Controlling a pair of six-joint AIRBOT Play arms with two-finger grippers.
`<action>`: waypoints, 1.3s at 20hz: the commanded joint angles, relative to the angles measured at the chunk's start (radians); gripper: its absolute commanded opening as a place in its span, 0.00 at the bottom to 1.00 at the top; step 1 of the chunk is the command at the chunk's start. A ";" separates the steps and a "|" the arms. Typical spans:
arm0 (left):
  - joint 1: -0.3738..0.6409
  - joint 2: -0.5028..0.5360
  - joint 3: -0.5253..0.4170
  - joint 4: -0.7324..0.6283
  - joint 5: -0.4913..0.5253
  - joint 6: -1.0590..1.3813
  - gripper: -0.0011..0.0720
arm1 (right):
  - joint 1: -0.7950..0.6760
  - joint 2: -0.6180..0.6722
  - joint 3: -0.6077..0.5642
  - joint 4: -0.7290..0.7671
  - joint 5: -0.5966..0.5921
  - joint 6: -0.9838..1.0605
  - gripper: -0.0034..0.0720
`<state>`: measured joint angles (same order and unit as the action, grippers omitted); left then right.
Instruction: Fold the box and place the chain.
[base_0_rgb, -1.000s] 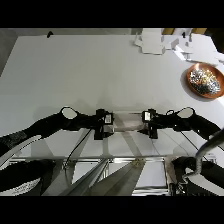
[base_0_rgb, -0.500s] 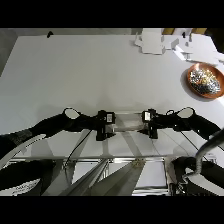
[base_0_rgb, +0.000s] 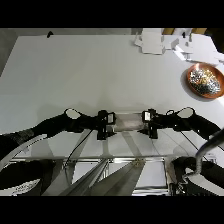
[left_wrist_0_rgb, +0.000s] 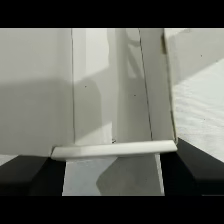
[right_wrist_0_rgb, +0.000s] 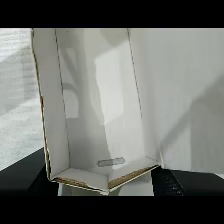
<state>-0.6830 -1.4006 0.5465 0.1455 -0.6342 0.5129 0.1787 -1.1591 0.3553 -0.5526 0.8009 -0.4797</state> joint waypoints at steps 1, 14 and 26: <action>0.000 -0.001 0.000 -0.003 0.002 0.011 0.28 | 0.000 0.000 0.000 0.000 0.000 0.000 0.40; 0.000 0.000 0.000 -0.003 -0.006 0.011 0.20 | 0.000 0.000 0.000 0.000 0.000 0.000 0.40; 0.000 0.000 0.000 -0.003 -0.006 0.010 0.20 | 0.000 0.000 0.000 0.000 0.000 0.000 0.40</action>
